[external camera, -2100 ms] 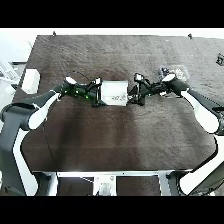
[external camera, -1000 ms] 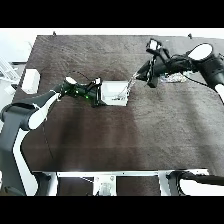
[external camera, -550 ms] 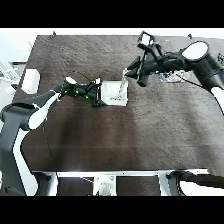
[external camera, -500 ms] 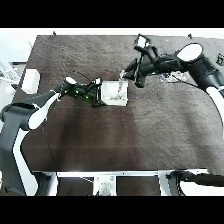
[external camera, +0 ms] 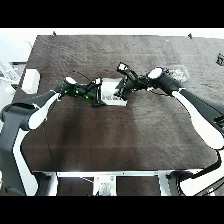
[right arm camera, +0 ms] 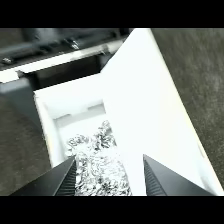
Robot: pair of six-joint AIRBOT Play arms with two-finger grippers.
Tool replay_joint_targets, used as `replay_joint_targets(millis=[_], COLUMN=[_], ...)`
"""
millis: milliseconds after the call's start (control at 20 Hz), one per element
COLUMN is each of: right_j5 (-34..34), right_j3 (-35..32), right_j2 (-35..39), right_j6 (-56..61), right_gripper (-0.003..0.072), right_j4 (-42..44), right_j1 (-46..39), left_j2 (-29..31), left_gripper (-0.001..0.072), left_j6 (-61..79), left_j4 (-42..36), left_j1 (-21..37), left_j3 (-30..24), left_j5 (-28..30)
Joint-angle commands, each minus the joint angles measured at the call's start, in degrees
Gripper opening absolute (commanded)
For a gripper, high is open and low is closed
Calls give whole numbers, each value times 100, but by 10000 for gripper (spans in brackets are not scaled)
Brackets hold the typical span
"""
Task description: Fold the box and place the chain.
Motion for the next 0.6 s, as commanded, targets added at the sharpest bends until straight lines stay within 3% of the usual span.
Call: replay_joint_targets(millis=[0, 300, 350, 400, 550], right_j5=[-282, -546, -896, -1274, -1556], right_j3=[-37, 15, 17, 17, 22], right_j2=[74, 1659, 1875, 2004, 1788], right_j6=[0, -157, -155, -151, -155], right_gripper=[495, 493, 425, 282, 261], right_j4=[13, 13, 13, 31, 264], right_j1=[4, -103, -162, -240, -487], left_j2=[4, 4, 4, 4, 4], left_gripper=[482, 483, 482, 483, 482], left_j6=[2, 2, 2, 2, 2], left_j4=[0, 0, 0, 0, 0], left_j1=[4, 4, 4, 4, 4], left_j3=[4, 4, 4, 4, 4], left_j5=[2, 2, 2, 4, 4])
